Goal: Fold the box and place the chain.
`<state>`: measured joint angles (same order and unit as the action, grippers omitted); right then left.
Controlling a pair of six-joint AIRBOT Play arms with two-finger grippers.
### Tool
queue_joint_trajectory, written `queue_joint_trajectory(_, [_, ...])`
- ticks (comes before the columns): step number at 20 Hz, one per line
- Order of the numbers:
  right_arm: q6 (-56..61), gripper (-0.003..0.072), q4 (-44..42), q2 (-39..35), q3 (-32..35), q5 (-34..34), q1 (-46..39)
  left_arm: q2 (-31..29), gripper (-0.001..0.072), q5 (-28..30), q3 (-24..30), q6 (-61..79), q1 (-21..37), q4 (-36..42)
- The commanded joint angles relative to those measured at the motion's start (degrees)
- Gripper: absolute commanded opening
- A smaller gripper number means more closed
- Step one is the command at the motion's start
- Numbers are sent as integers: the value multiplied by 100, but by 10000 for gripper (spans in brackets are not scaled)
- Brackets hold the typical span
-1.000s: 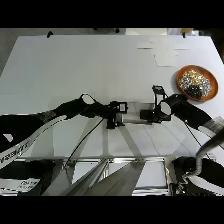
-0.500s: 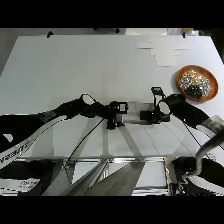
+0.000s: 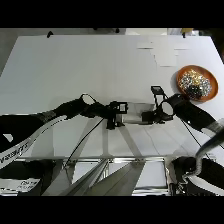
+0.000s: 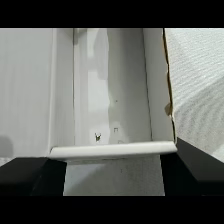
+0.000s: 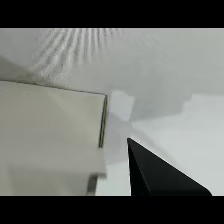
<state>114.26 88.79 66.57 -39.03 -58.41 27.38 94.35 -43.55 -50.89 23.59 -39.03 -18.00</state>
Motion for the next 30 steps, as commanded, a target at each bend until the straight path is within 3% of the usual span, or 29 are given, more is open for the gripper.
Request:
queue_joint_trajectory(1, [-476, 321, 39, -627, -7, -260, 4, -2, 207, 2, 0, -2, 0, 0])
queue_joint_trajectory(4, [-1233, 352, -76, -1421, -131, -855, 0, -2, 207, 4, 0, -2, 0, 0])
queue_joint_trajectory(7, [-1773, 352, -74, -1775, -765, -1419, -348, 0, 207, 2, 0, -2, 0, 0])
queue_joint_trajectory(11, [-2430, 337, -11, -1628, -1480, -1003, -1639, -2, 207, 4, 0, -2, 0, 0])
queue_joint_trajectory(12, [-2645, 333, -63, -1475, -1602, -835, -2068, 0, 207, 4, 0, -2, 0, 0])
queue_joint_trajectory(14, [-3119, 248, -66, -981, -1934, -671, -2662, -2, 207, 2, 0, -2, 0, 2])
queue_joint_trajectory(21, [-3202, 248, 146, 1576, -3650, -437, -4002, -2, 207, 4, 0, -2, 0, 0])
queue_joint_trajectory(30, [-3554, 239, 136, 2516, -3788, -505, -5239, -2, 207, 4, 0, -2, 0, 0])
